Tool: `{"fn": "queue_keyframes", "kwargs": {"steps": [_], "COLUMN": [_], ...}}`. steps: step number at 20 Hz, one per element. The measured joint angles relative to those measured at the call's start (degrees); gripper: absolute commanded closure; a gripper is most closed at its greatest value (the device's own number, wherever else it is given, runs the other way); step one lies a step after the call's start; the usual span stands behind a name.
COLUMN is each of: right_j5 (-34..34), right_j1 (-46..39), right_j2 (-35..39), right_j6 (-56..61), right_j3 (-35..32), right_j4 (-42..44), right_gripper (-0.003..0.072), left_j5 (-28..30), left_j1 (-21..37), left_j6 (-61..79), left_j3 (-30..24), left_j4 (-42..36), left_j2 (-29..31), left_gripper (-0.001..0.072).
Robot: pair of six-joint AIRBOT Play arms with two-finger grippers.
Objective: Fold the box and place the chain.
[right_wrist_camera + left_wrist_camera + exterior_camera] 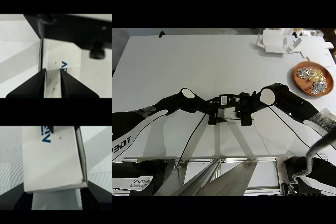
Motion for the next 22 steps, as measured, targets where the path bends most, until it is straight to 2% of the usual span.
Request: {"fn": "queue_keyframes", "kwargs": {"steps": [1, 3, 7, 8, 10, 22], "right_j5": [0.55, 1.86, 3.17, 3.21, 3.32, 1.66], "right_j1": [0.00, 0.00, 0.00, 0.00, -0.02, -0.02], "right_j2": [0.02, 0.39, 1.84, 2.16, 2.51, -0.57], "right_j6": [0.00, -0.02, -0.02, -0.02, -0.02, 3.48], "right_j3": [-0.04, -0.13, -0.20, -0.17, -0.20, -0.24], "right_j4": [0.09, -0.15, 0.70, 1.14, 2.32, 4.57], "right_gripper": [0.0480, 0.0409, 0.0394, 0.0424, 0.0656, 0.0671], "left_j5": [-0.07, -0.24, -0.09, 0.00, 0.07, 0.24], "left_j1": [0.00, -0.02, -0.02, -0.02, -0.02, -0.02], "left_j6": [0.04, 0.11, 0.11, 0.11, 0.04, -0.04], "left_j3": [0.00, 0.00, -0.02, -0.02, -0.02, -0.02], "left_j4": [0.02, 0.13, 0.11, 0.07, 0.04, 0.00], "left_j2": [0.00, 0.00, 0.00, 0.00, 0.00, 0.00], "left_gripper": [0.0458, 0.0458, 0.0458, 0.0458, 0.0458, 0.0458]}}
